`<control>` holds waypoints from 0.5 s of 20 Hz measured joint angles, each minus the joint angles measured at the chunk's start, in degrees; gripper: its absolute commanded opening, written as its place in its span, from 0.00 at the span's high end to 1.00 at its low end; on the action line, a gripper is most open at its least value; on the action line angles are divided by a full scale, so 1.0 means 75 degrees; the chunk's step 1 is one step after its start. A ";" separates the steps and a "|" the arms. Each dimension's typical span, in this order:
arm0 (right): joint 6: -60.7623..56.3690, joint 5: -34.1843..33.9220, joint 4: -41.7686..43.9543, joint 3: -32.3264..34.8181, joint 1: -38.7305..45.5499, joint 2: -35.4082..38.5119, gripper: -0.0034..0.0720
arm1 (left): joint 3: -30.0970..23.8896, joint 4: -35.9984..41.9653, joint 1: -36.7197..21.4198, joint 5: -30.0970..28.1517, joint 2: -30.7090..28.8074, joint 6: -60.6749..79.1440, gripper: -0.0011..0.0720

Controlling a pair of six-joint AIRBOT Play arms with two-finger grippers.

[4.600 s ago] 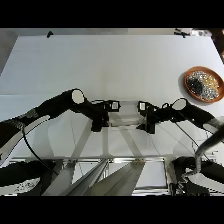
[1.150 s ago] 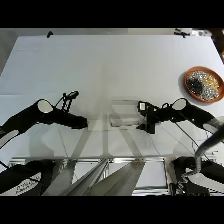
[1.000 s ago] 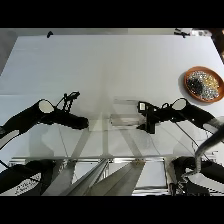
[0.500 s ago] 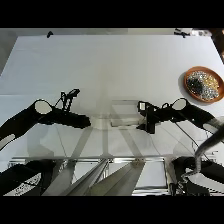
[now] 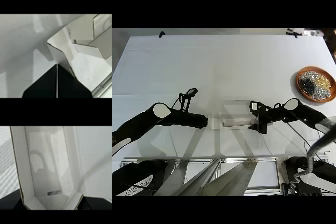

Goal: Fold the box and place the chain.

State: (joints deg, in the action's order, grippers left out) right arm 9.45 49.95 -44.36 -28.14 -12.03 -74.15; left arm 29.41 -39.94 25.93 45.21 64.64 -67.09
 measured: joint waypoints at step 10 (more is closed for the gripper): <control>0.0003 0.0000 -0.0003 0.0000 0.0000 0.0000 0.50 | 0.0087 0.0128 0.0536 -0.0580 -0.0003 0.0000 0.51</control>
State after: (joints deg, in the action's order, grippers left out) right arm 9.47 49.95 -44.38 -28.14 -12.03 -74.15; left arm 30.06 -38.98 29.95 40.86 64.62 -67.09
